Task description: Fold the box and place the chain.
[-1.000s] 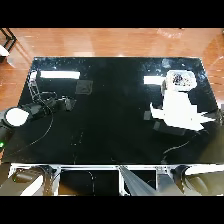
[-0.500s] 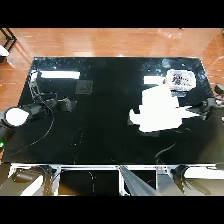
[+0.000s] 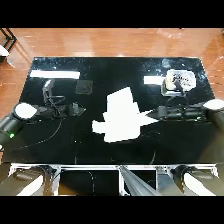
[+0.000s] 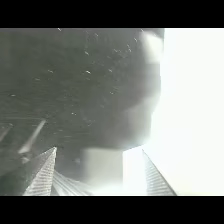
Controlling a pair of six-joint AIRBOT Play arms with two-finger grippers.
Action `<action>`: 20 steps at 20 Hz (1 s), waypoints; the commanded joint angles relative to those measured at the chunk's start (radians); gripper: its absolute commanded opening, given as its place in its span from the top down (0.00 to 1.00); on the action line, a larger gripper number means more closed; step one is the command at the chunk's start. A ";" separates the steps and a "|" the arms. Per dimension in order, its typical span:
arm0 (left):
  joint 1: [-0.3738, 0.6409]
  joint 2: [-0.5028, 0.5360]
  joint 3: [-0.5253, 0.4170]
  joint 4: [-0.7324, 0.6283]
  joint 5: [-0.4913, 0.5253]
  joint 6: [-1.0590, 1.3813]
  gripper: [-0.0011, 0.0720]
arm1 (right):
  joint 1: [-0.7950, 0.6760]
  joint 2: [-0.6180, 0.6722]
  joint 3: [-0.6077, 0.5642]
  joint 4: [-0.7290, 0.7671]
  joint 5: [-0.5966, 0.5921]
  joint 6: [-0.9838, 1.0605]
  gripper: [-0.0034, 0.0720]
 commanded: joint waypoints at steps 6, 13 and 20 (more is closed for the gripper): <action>0.076 -0.272 0.000 -0.343 -0.222 0.355 0.13 | 0.468 0.120 -0.053 -0.212 -0.278 0.168 0.93; 0.071 -0.491 0.000 -0.528 -0.437 0.679 0.13 | 0.489 0.120 -0.053 -0.193 -0.292 0.195 0.92; 0.067 -0.507 0.000 -0.533 -0.551 0.900 0.13 | 0.489 0.120 -0.053 -0.165 -0.308 0.194 0.93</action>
